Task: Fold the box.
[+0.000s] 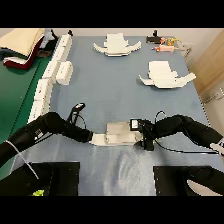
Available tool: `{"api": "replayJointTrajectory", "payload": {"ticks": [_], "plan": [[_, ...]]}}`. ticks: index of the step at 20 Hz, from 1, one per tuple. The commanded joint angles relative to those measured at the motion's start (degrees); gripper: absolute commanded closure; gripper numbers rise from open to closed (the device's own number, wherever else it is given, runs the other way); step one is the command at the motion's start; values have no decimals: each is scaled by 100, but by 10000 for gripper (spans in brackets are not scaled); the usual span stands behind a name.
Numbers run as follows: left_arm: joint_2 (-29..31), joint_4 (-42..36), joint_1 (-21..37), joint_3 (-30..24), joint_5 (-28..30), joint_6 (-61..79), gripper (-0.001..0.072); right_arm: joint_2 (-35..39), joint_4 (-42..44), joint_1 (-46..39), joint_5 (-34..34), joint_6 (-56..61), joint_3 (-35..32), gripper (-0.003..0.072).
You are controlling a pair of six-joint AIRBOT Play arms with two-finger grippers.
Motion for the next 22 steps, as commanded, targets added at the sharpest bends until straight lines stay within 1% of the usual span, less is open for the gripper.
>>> {"api": "replayJointTrajectory", "payload": {"ticks": [1,6,10,11,12,13,22], "plan": [[-166,-321,-658,74,693,33,695,-2,0,0,0,0,2,223],[-166,-319,-640,450,428,24,693,-2,0,0,0,0,2,223],[-166,-319,-640,518,426,24,692,-2,0,0,0,0,2,223],[-166,-319,-640,518,424,26,651,-2,0,0,0,0,2,223],[-166,-319,-640,518,424,24,389,-2,0,0,0,0,2,223],[-166,-319,-638,518,428,24,234,-2,0,0,0,0,2,223],[-166,-321,-640,518,98,24,238,-2,0,0,0,0,2,223]]}}
